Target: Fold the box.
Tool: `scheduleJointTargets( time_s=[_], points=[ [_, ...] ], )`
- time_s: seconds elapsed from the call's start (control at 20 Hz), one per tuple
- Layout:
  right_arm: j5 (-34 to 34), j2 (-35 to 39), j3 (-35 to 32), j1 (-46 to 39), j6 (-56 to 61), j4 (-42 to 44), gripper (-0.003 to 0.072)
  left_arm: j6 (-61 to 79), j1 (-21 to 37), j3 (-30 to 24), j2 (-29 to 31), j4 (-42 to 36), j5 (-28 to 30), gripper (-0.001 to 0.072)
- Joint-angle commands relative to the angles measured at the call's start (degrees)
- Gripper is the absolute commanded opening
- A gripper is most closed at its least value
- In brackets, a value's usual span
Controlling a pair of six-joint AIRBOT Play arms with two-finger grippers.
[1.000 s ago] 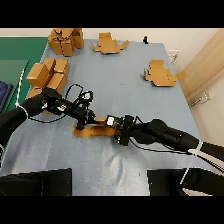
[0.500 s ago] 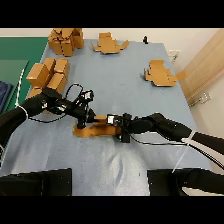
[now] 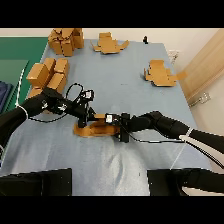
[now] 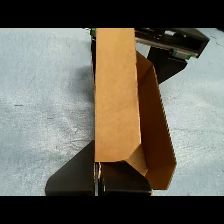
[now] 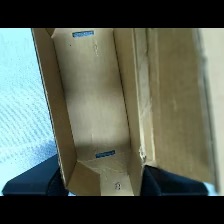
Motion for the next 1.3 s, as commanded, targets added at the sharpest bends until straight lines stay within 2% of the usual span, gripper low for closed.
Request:
scheduleJointTargets(
  time_s=[0.0, 0.1, 0.15, 0.2, 0.25, 0.4, 0.65, 0.7, 0.75, 0.8, 0.9, 1.0, 1.2, 1.25],
  points=[
    [0.2, -0.1, 0.2, -0.1, -0.1, 0.3, 0.0158, 0.0, 0.0, 0.0, 0.0, 0.0, 0.5, 0.0019],
    [0.2, -0.1, 0.2, -0.2, -0.1, 0.3, 0.0157, 0.0, 0.0, 0.0, 0.0, 0.0, 0.4, 0.0021],
    [0.2, -0.1, 0.2, -0.2, 0.0, 0.3, 0.0153, 0.0, 0.0, 0.0, 0.0, 0.0, 0.2, 0.0052],
    [0.1, -0.1, 0.2, -0.2, 0.0, 0.3, 0.0073, -0.1, 0.1, 0.0, 0.0, 0.0, 0.1, 0.0416],
    [0.1, -0.1, 0.2, -0.2, 0.0, 0.3, 0.0023, -1.6, 0.1, 0.1, 0.0, -0.1, 0.4, 0.0684],
    [0.0, -0.1, 0.2, -0.2, 0.0, 0.3, 0.0023, -5.8, 0.9, 1.1, 0.6, 0.5, 0.5, 0.0682],
    [-1.5, -0.1, 0.2, -0.2, 0.0, 0.3, 0.0024, -6.1, 6.6, 1.7, 4.9, 0.4, 0.5, 0.0678],
    [-1.5, -0.1, 0.2, -0.2, 0.0, 0.3, 0.0024, -7.5, 8.2, 1.7, 6.3, 0.3, 0.5, 0.0503],
    [-1.5, -0.1, 0.2, -0.2, 0.0, 0.3, 0.0024, -8.3, 9.7, 1.7, 7.5, 0.3, 0.0, 0.0206],
    [-1.6, -0.1, 0.2, -0.2, 0.0, 0.3, 0.0025, -8.8, 11.3, 1.7, 8.7, 0.3, -1.9, 0.0020],
    [-1.6, -0.1, 0.2, -0.2, 0.0, 0.3, 0.0031, -13.3, 13.2, 1.6, 10.8, 0.4, -5.9, 0.0019],
    [-1.5, -0.1, 0.2, -0.2, 0.0, 0.3, 0.0277, -20.4, 13.3, 1.5, 12.6, 0.9, -7.9, 0.0019],
    [-1.6, -0.1, 0.2, -0.2, 0.0, 1.7, 0.0304, -21.0, 11.5, 0.9, 14.0, 3.7, -8.9, 0.0019],
    [-2.0, -0.1, 0.2, -0.2, 0.0, 2.3, 0.0339, -21.0, 11.1, 0.9, 13.9, 4.3, -8.6, 0.0019]
  ],
)
